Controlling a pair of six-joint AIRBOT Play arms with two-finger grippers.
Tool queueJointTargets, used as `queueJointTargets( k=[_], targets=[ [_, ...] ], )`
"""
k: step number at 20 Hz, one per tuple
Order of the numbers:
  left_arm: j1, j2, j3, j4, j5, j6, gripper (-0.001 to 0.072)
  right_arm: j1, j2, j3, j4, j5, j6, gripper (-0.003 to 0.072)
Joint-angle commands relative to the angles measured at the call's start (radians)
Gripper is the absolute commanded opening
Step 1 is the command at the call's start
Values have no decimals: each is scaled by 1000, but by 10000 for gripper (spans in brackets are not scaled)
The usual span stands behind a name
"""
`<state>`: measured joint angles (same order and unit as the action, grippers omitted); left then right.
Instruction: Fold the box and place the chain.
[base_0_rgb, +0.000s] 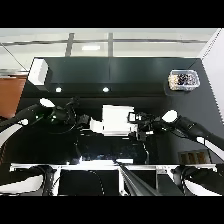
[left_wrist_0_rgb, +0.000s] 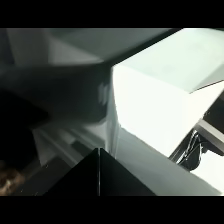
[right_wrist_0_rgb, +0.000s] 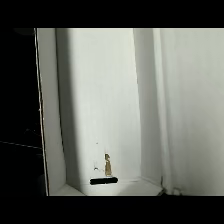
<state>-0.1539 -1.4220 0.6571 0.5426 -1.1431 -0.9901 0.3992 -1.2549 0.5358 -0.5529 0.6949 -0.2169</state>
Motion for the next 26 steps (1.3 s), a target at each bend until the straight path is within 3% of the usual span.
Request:
queueJointTargets(
  k=[1, 2, 3, 4, 12, 14, 21, 26],
  targets=[
    [8, -3, 29, -29, -50, 62, 70, 1, -1, 0, 0, 0, 0, 434],
    [11, -3, 42, -27, -66, 67, 275, 1, -1, 0, 0, 0, 0, 434],
    [11, -3, 56, -28, -76, 66, 560, 1, -1, 0, 0, 0, 0, 434],
    [9, -2, 68, -29, -80, 66, 644, 1, -1, 0, 0, 0, 0, 434],
    [-164, -2, 175, 40, 10, -62, 611, 1, -1, 0, 0, 0, 0, 434],
    [-200, 0, 212, 99, 5, -102, 488, 1, -1, 0, 0, 0, 0, 434],
    [-264, 7, 256, 228, 21, -375, 488, 1, -1, 0, 0, 0, 0, 434],
    [-359, 6, 256, 416, 127, -578, 488, 1, -1, 0, 1, 0, 0, 434]
  ],
)
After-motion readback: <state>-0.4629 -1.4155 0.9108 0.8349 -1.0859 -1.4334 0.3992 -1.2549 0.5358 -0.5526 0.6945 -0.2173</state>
